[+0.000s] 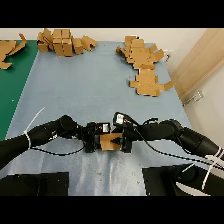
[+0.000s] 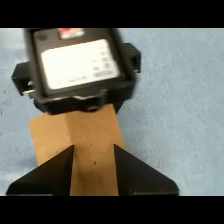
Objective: Fold the box.
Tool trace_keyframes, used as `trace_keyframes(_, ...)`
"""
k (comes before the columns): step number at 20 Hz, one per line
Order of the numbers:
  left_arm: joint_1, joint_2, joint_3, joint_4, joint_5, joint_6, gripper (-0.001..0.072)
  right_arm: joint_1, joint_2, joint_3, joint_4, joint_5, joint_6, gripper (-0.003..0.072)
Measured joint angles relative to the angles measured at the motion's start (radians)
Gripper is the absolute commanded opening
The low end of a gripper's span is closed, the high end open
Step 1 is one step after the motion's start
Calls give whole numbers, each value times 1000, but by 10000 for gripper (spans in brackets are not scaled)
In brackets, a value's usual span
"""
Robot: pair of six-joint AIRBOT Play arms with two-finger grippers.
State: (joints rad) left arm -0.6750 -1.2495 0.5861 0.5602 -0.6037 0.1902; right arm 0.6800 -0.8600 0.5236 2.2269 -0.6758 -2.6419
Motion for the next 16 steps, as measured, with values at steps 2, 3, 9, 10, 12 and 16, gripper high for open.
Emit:
trace_keyframes(2,0,0,0,0,0,0,467,42,0,2,-55,-13,-2,400)
trace_keyframes(3,0,0,0,0,0,0,467,66,0,2,-90,-15,14,401)
trace_keyframes(9,0,0,0,0,0,0,467,164,0,2,-376,20,203,400)
trace_keyframes(10,0,0,0,0,0,-1,467,170,0,2,-421,37,226,401)
trace_keyframes(12,0,0,0,-1,4,-4,467,180,1,7,-477,61,255,401)
trace_keyframes(16,0,0,0,-3,6,-4,467,187,8,27,-529,87,282,400)
